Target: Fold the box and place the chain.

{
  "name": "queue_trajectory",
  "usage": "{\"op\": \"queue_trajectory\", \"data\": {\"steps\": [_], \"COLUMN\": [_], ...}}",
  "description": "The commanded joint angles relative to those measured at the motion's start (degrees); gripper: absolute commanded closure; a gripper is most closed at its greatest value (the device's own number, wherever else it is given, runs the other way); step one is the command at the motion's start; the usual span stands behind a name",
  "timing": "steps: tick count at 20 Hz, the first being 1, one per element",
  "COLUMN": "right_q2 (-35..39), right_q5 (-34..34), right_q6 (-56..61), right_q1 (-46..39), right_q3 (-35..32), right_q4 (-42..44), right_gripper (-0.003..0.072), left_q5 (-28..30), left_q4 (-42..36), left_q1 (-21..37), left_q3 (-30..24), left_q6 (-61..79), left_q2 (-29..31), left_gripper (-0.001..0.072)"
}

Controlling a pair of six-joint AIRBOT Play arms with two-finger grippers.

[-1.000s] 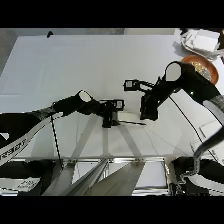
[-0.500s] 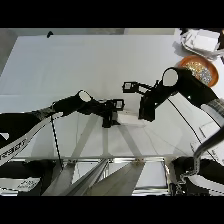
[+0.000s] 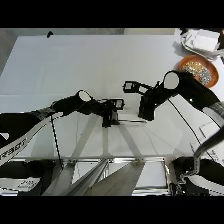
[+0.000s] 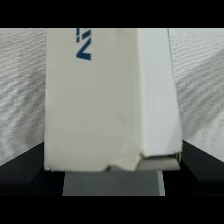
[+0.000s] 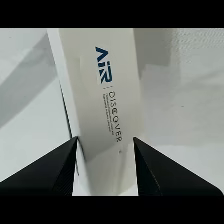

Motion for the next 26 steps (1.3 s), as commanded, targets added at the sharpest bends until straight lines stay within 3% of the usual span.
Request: {"op": "queue_trajectory", "data": {"steps": [1, 14, 23, 26], "right_q2": [1.3, 1.3, 1.4, 2.9], "right_q5": [-3.1, -5.5, -3.5, -3.8], "right_q6": [0.0, 1.6, 1.6, 1.6], "right_q1": [0.0, 0.1, 2.2, 2.2], "right_q3": [-0.2, -4.1, -6.1, -6.1], "right_q4": [-0.8, 1.8, 1.5, 1.8], "right_gripper": [0.0348, 0.0348, 0.0340, 0.0174], "left_q5": [-0.2, -0.2, -0.2, -0.2], "left_q4": [0.1, 0.1, 0.1, 0.1], "left_q1": [0.0, 0.0, 0.0, 0.0], "left_q3": [0.0, 0.0, 0.0, 0.0], "left_q6": [0.1, 0.1, 0.1, 0.1], "left_q2": [0.0, 0.0, 0.0, 0.0], "left_gripper": [0.0438, 0.0438, 0.0438, 0.0438]}}
